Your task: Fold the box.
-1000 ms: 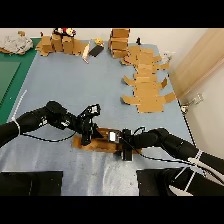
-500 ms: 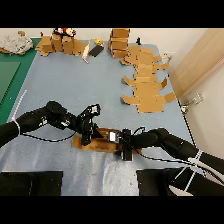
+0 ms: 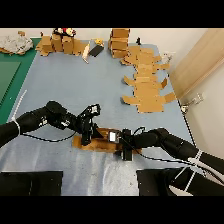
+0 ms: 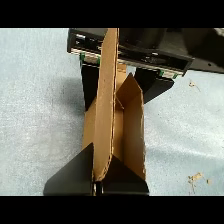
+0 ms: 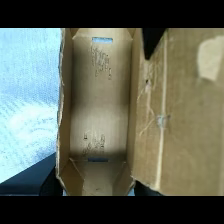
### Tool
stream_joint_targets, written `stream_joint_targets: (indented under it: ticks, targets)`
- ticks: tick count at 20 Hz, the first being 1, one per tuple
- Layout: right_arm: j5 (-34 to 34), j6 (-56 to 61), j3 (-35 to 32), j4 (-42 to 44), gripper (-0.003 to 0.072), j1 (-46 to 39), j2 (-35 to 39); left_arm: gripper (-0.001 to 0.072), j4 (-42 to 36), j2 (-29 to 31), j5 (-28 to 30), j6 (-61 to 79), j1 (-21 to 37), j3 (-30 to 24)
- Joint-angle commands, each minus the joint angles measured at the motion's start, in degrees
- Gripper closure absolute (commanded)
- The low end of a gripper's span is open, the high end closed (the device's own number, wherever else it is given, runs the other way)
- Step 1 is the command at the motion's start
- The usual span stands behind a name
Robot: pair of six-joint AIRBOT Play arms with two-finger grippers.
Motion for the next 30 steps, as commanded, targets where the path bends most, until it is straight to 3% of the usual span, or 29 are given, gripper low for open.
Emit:
stream_joint_targets:
  ticks: [1,2,3,4,5,7,11,13,14,16,24,29,30]
  targets:
    - [0.0,0.0,0.0,0.0,0.0175,0.0,0.0,0.0698,0.0,0.0,0.4,-0.1,0.0,0.0]
    - [0.0,0.0,0.0,0.0,0.0176,0.0,0.0,0.0697,0.0,0.0,0.8,-0.2,0.0,0.0]
    - [0.0,0.0,0.0,0.0,0.0176,0.0,0.0,0.0585,0.1,0.0,1.2,-2.0,0.0,0.0]
    - [0.0,0.0,0.0,0.0,0.0176,0.0,0.0,0.0209,0.1,0.0,2.3,-5.4,0.2,0.0]
    - [0.0,0.0,0.0,0.0,0.0176,0.0,0.0,0.0013,0.1,0.0,3.1,-9.4,0.3,0.1]
    - [0.0,0.0,0.0,0.0,0.0176,0.0,0.0,0.0012,1.6,0.4,1.8,-13.1,1.4,0.7]
    - [0.0,0.0,0.0,-0.2,0.0175,0.0,0.0,0.0012,13.4,6.1,-0.5,-23.1,4.7,1.5]
    - [0.0,0.0,0.0,-0.5,0.0176,0.0,0.0,0.0014,18.8,9.9,-3.2,-27.4,5.5,1.5]
    - [0.0,0.0,0.0,-0.5,0.0175,0.0,0.0,0.0092,20.3,11.4,-4.9,-29.1,5.5,1.5]
    - [0.0,0.0,0.0,-0.5,0.0176,0.0,0.0,0.0696,22.2,13.9,-11.1,-32.5,5.5,1.5]
    - [0.0,0.0,0.0,-0.5,0.0176,0.0,0.0,0.0699,22.7,12.5,-19.2,-55.5,2.4,1.4]
    - [0.0,0.0,0.0,-0.5,0.0176,0.0,0.0,0.0700,23.1,10.7,-8.5,-54.6,3.0,1.6]
    - [0.0,0.0,0.0,-0.5,0.0176,0.0,0.0,0.0700,22.8,9.7,-10.4,-53.6,3.1,2.4]
